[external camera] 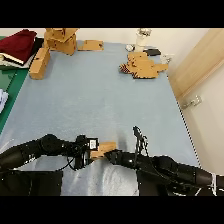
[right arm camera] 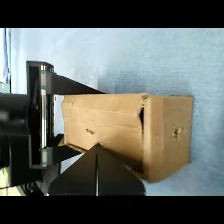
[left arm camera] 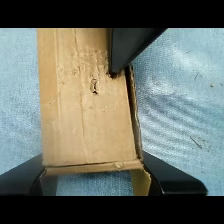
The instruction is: Fold the box.
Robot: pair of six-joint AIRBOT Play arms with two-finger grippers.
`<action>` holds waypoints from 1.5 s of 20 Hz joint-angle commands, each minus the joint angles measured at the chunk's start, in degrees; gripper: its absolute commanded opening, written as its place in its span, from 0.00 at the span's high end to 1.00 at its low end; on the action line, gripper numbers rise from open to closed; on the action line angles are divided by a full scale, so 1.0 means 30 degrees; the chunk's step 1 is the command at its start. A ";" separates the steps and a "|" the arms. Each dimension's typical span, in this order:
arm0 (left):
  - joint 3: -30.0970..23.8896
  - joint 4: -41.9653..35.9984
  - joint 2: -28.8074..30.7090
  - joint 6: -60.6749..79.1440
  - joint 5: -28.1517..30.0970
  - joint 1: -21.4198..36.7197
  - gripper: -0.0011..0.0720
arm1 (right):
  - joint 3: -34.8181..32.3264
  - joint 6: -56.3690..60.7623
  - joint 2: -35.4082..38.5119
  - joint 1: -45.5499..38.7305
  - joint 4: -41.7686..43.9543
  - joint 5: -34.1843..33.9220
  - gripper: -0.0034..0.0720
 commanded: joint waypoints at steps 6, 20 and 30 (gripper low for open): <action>0.0015 0.0007 -0.0007 0.0007 0.0007 0.0015 0.16 | 0.7155 0.3789 0.1916 -0.2426 -1.0644 -1.8411 0.95; 0.0015 0.0007 -0.0007 0.0007 0.0080 -0.0022 0.17 | 1.0630 0.0539 -0.4663 -0.8947 -0.8867 -2.1536 0.95; 0.1005 0.0175 0.3410 -0.6856 0.3621 0.1005 0.17 | 1.0673 0.0525 -0.4962 -0.9967 -0.9675 -2.1529 0.95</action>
